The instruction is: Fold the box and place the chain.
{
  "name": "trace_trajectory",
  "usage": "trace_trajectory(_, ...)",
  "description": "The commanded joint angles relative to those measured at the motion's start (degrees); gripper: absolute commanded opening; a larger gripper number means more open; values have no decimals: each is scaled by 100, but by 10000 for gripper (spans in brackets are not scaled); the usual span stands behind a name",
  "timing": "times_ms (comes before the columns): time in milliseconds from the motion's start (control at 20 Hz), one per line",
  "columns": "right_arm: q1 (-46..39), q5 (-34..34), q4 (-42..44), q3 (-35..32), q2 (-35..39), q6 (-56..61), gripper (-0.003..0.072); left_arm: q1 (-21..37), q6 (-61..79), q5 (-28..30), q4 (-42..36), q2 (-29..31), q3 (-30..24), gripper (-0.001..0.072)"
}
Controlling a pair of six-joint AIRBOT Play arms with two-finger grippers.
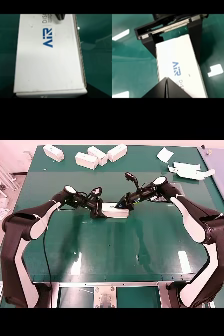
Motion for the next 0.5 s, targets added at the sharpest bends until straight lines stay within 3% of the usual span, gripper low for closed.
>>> trace_trajectory(0, 42, -173, 87, -321, 4, -184, 5, 4, 0, 4, 2, 4, 4, 410)
trace_trajectory(300, 205, -671, -573, -791, 4, -66, 4, 4, 0, 4, 0, 4, 4, 410)
trace_trajectory(450, 87, -673, 149, -748, 142, -328, 4, 4, 0, 2, -2, 4, 4, 410)
